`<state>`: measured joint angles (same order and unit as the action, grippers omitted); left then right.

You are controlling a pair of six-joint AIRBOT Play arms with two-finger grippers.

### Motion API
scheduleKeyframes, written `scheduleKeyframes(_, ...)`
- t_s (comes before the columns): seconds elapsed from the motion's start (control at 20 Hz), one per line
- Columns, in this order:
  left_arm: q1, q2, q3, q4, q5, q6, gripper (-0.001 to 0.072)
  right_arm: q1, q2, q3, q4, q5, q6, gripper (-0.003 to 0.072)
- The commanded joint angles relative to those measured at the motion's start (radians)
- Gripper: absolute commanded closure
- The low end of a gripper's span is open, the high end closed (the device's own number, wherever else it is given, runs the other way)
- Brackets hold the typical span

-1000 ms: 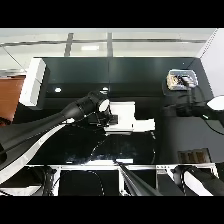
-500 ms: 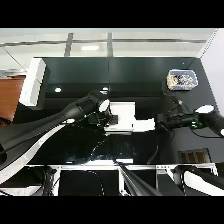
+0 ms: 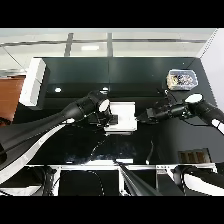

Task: Fold the box and place the chain.

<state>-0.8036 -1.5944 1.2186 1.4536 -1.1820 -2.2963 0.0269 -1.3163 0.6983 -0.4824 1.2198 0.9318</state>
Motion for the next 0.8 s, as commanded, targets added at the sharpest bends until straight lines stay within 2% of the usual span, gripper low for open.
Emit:
scheduleKeyframes(0.0,0.0,-0.001,0.001,0.0,0.0,-0.001,0.0683,0.065,-0.002,0.032,-0.027,0.009,0.032,0.0284)
scheduleKeyframes(0.15,0.0,-0.001,0.001,0.0,0.0,-0.001,0.0683,0.137,-0.002,0.06,-0.123,-0.063,0.132,0.0284)
scheduleKeyframes(0.35,0.0,-0.001,0.001,0.0,0.0,-0.001,0.0683,0.248,-0.002,0.129,-0.284,-0.093,0.279,0.0284)
scheduleKeyframes(0.4,0.0,-0.001,0.001,0.0,0.002,-0.001,0.0683,0.274,-0.002,0.144,-0.335,-0.107,0.335,0.0302)
scheduleKeyframes(0.45,0.0,-0.001,0.001,0.0,0.004,-0.001,0.0683,0.299,-0.002,0.158,-0.395,-0.12,0.394,0.0382)
scheduleKeyframes(0.6,0.0,-0.001,0.001,0.0,0.004,-0.001,0.0683,0.383,-0.005,0.191,-0.568,-0.16,0.62,0.0382)
scheduleKeyframes(0.75,0.0,-0.001,0.001,0.0,0.004,-0.001,0.0683,0.475,-0.03,0.248,-0.753,-0.134,0.858,0.0382)
